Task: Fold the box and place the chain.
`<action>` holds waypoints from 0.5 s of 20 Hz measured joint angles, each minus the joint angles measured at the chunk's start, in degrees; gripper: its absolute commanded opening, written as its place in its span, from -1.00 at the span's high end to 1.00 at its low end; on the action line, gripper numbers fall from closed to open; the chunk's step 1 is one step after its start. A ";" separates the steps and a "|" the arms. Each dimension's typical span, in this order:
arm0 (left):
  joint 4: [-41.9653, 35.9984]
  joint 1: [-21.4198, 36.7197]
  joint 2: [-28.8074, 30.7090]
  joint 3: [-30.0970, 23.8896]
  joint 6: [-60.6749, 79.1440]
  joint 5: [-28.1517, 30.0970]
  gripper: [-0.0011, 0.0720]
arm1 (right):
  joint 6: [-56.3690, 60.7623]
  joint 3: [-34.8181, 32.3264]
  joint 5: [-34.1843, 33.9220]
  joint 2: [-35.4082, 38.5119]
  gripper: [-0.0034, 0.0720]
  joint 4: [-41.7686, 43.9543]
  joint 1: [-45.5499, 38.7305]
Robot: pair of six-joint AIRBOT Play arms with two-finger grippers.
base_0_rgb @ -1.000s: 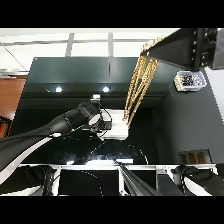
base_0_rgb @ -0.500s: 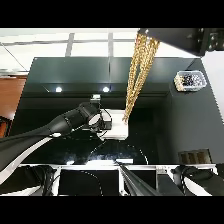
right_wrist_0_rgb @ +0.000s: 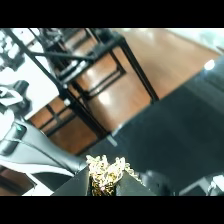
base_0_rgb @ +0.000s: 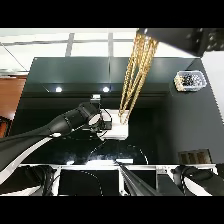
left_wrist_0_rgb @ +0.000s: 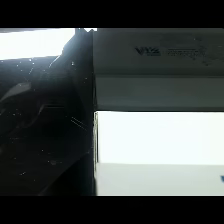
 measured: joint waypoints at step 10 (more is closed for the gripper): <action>0.02 0.00 0.00 0.00 0.00 0.04 0.90 | -0.39 -16.50 0.24 -0.09 0.90 -1.81 1.57</action>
